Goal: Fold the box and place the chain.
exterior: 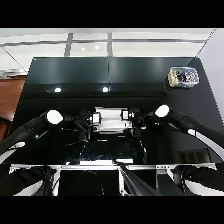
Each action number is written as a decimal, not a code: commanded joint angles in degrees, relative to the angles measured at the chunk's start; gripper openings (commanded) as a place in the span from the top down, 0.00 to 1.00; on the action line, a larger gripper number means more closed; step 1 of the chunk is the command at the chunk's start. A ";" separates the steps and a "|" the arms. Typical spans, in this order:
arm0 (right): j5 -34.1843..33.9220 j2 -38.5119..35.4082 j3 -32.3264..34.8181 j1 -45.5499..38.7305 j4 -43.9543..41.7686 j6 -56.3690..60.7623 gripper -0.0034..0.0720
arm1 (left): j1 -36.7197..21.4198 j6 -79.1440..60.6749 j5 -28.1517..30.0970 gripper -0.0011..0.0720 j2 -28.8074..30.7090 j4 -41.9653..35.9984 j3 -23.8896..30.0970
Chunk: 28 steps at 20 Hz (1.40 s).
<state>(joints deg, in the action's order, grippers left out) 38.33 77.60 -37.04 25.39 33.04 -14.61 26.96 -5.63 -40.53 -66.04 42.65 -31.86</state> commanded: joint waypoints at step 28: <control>0.00 0.00 0.02 -0.02 -0.02 0.02 0.69 | -4.61 -0.90 -2.10 0.53 -1.77 -5.35 -1.70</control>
<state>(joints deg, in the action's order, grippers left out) 38.30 77.60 -37.04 25.39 33.04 -14.61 22.20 -2.07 -42.61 -67.22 43.20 -33.50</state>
